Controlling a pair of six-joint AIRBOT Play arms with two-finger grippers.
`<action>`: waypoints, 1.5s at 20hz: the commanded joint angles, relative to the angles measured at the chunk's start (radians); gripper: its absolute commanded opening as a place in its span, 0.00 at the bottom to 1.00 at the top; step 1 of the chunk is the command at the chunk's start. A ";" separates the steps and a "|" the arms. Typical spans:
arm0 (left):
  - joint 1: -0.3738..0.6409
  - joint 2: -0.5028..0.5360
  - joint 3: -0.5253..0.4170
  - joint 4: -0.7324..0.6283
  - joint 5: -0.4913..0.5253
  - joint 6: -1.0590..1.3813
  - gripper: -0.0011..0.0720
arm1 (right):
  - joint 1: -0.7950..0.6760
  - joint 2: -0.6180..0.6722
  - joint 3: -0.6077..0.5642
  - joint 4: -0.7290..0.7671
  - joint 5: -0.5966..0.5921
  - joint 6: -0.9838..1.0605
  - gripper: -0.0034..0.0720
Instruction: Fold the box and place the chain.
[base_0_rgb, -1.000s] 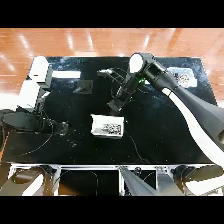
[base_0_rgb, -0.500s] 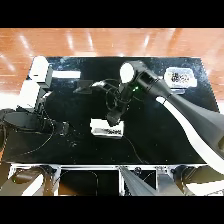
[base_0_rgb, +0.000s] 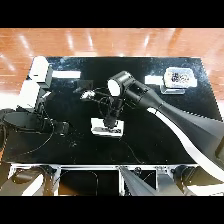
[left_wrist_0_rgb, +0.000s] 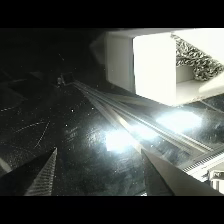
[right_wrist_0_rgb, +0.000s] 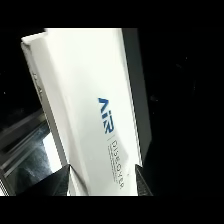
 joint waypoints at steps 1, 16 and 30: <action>0.000 0.000 0.000 -0.003 -0.004 0.000 0.86 | 0.011 0.006 0.000 -0.008 -0.001 -0.031 0.69; -0.001 0.000 0.000 -0.019 -0.005 0.000 0.86 | 0.006 0.054 -0.001 0.006 -0.016 -0.055 0.67; -0.001 0.000 0.000 -0.019 -0.016 0.000 0.86 | 0.000 0.036 -0.002 0.014 -0.015 -0.080 0.52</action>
